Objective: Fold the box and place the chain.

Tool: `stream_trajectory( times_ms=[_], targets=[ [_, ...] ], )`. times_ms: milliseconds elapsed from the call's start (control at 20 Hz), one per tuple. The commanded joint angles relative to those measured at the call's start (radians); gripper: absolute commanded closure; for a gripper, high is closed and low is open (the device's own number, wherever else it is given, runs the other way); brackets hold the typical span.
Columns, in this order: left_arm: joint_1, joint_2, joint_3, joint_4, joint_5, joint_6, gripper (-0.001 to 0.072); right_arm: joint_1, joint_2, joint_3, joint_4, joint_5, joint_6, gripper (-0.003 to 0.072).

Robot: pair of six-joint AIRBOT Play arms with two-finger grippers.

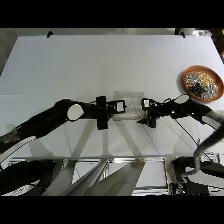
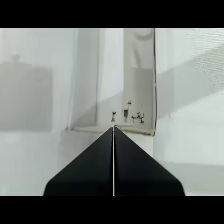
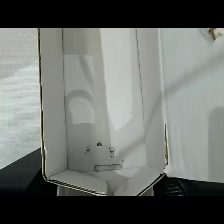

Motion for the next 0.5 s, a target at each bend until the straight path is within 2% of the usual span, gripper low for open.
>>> stream_trajectory(
  times_ms=[0, 250, 450],
  targets=[
    [0.041, 0.099, 0.0, 0.079, -0.078, -0.168, 0.0705, 0.0, 0.001, 0.001, 0.0, 0.0, 0.0, 0.0279],
    [0.114, 0.266, 0.0, 0.118, -0.168, -0.387, 0.0705, 0.0, 0.001, 0.001, 0.0, 0.0, 0.0, 0.028],
    [0.198, 0.274, -0.005, 0.121, -0.254, -0.734, 0.0705, 0.0, 0.001, 0.001, 0.0, 0.0, 0.0, 0.0279]
  ],
)
